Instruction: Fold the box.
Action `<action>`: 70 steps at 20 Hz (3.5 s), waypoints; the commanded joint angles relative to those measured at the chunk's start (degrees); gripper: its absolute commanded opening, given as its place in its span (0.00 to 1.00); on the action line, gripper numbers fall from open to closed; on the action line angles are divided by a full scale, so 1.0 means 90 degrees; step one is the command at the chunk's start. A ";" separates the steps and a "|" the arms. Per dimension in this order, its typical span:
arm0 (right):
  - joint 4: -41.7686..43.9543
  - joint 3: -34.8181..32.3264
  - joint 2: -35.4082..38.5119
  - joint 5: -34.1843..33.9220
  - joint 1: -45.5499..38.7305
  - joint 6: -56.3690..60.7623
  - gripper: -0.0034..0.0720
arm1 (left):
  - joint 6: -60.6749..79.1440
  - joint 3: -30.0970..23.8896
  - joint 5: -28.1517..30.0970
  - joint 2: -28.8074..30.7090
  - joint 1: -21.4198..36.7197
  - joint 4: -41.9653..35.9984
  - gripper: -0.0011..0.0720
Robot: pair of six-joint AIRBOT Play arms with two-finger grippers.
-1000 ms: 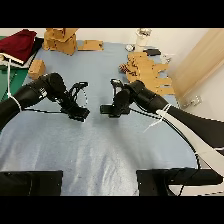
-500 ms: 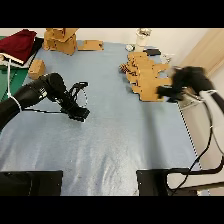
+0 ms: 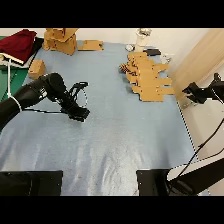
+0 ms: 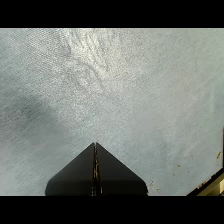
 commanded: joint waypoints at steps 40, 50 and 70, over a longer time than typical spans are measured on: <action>0.0993 0.1401 -0.1020 -0.2613 0.0763 -0.2324 0.05 | 0.0002 -0.0002 0.0002 0.0005 0.0000 0.0000 0.03; 0.0789 -0.0396 0.1360 -0.2934 0.1360 -0.1685 0.04 | 0.0002 -0.0002 0.0002 0.0005 0.0000 0.0000 0.03; -0.0583 -0.6033 0.5212 -0.1188 0.3247 0.0357 0.46 | 0.0002 -0.0002 0.0005 0.0005 -0.0002 0.0000 0.03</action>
